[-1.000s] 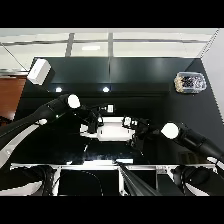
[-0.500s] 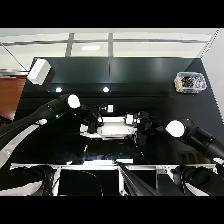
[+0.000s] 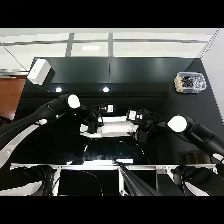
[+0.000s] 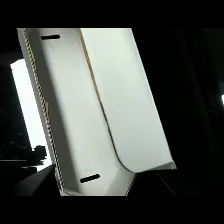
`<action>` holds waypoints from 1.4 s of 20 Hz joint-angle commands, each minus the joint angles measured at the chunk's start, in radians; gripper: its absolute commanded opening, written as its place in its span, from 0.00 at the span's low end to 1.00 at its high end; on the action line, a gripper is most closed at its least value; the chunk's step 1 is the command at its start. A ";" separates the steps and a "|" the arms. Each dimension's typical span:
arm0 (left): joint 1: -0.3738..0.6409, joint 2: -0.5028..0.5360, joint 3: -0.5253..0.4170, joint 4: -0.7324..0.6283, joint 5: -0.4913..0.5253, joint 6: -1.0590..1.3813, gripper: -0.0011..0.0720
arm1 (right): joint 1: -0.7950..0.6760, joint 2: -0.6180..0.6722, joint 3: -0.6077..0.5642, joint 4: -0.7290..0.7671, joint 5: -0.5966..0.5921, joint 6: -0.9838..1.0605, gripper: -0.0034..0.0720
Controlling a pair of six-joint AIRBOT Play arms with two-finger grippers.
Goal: Fold the box and place the chain.
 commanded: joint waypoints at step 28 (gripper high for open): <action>0.000 -0.001 0.001 0.000 -0.003 0.000 0.05 | -0.075 -0.235 -0.035 0.235 0.056 -0.363 0.95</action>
